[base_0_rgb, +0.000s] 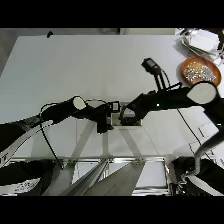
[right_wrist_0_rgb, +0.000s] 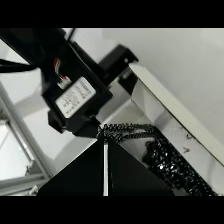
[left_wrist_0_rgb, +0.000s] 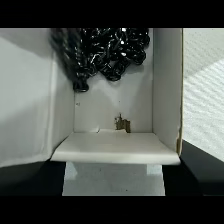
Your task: Fold the box and place the chain.
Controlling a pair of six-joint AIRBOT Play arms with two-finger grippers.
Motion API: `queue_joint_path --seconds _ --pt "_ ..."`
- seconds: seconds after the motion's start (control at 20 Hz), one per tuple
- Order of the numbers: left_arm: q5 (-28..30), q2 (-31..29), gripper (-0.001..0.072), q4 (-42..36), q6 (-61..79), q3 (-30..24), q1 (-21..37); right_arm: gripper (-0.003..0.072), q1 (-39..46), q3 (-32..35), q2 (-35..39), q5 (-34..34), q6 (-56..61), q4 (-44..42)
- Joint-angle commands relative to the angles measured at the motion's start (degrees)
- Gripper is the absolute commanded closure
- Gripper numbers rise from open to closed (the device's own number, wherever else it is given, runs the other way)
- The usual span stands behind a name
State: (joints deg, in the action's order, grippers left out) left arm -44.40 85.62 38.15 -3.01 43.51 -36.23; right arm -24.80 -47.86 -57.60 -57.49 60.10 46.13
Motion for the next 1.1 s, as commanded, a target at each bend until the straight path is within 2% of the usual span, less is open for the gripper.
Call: queue_joint_path --seconds 0.0,0.15,0.2,0.3,0.35,0.5,0.6,0.7,0.85,0.9,0.95,1.05 --pt "0.0 0.0 0.0394 0.0 0.0 0.1 0.1 0.067 -1.2 1.4 -5.0 0.0 0.1 1.1" --pt "0.0 0.0 0.0394 0.0 0.0 0.1 0.1 0.0668 -1.2 1.4 -6.3 0.1 2.6 3.4" --pt "0.0 0.0 0.0394 0.0 0.0 0.1 0.1 0.0627 -1.2 1.4 -6.3 0.1 2.8 3.8" --pt "0.0 0.0 0.0394 0.0 0.0 0.1 0.1 0.046 -1.2 1.4 -6.3 0.0 2.9 3.8" --pt "0.0 0.0 0.0394 0.0 0.0 0.1 0.1 0.0455 -1.2 1.4 -6.3 0.0 2.9 3.8" --pt "0.0 0.0 0.0394 0.0 0.0 0.1 0.1 0.0456 0.1 1.3 -5.3 -1.4 2.9 2.9" --pt "0.0 0.0 0.0394 0.0 0.0 0.1 0.1 0.0457 3.9 1.2 -2.9 -5.1 2.3 3.0" --pt "0.0 0.0 0.0394 0.0 0.0 0.1 0.1 0.0459 9.7 1.2 -1.0 -11.5 -2.0 3.2" --pt "0.0 0.0 0.0394 0.0 0.0 0.1 0.1 0.0473 17.8 1.2 -0.9 -19.2 -14.4 4.9" --pt "0.0 0.0 0.0394 0.0 0.0 0.1 0.1 0.0555 19.0 1.3 -0.9 -19.1 -19.9 7.2" --pt "0.0 0.0 0.0394 0.0 0.0 0.1 0.1 0.0586 19.5 1.6 -0.9 -17.9 -26.3 10.1" --pt "0.0 0.0 0.0394 0.0 0.0 0.1 0.1 0.0579 19.4 2.8 -1.0 -14.6 -39.0 15.9"
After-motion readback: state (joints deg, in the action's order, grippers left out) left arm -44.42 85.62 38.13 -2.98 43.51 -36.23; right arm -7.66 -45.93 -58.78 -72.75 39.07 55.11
